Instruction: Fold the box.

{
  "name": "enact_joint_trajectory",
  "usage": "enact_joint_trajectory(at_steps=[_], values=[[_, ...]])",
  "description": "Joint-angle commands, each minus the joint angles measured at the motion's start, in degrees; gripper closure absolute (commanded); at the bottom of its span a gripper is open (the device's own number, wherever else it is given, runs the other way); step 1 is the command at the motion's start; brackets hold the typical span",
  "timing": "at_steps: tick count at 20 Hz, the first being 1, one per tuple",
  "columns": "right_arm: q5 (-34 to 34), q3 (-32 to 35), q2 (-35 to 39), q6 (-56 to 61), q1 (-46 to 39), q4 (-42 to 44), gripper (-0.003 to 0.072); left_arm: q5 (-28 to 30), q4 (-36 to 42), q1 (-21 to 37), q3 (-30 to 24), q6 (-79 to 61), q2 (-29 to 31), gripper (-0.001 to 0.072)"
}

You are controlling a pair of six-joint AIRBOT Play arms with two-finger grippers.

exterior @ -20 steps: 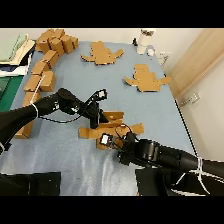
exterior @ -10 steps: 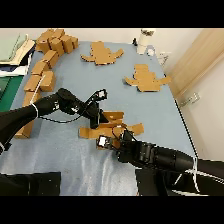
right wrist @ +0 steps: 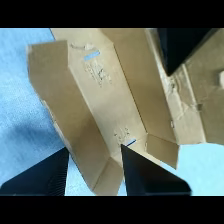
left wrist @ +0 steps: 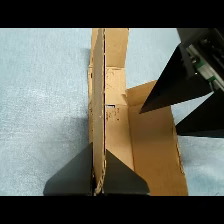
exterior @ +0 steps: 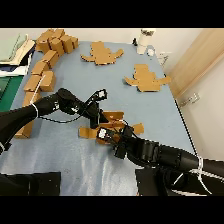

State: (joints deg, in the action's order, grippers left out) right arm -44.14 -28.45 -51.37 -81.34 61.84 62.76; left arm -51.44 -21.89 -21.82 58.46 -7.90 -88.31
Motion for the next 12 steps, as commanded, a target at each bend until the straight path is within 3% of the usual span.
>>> enact_joint_trajectory(at_steps=[1, 7, 12], values=[[0.4, -0.2, 0.3, 0.7, 0.0, -3.4, -0.0034, 0.0, 0.0, 0.0, 0.0, 0.0, 0.0, 0.0697], [0.7, 0.7, 3.5, -5.6, -4.8, -0.4, -0.0034, -0.1, 0.0, 0.0, 0.0, 0.0, 0.0, 0.0697], [2.4, 1.3, 8.0, -31.3, -17.4, 18.9, -0.0034, 0.0, 0.0, 0.0, 0.0, 0.0, 0.0, 0.0697]])
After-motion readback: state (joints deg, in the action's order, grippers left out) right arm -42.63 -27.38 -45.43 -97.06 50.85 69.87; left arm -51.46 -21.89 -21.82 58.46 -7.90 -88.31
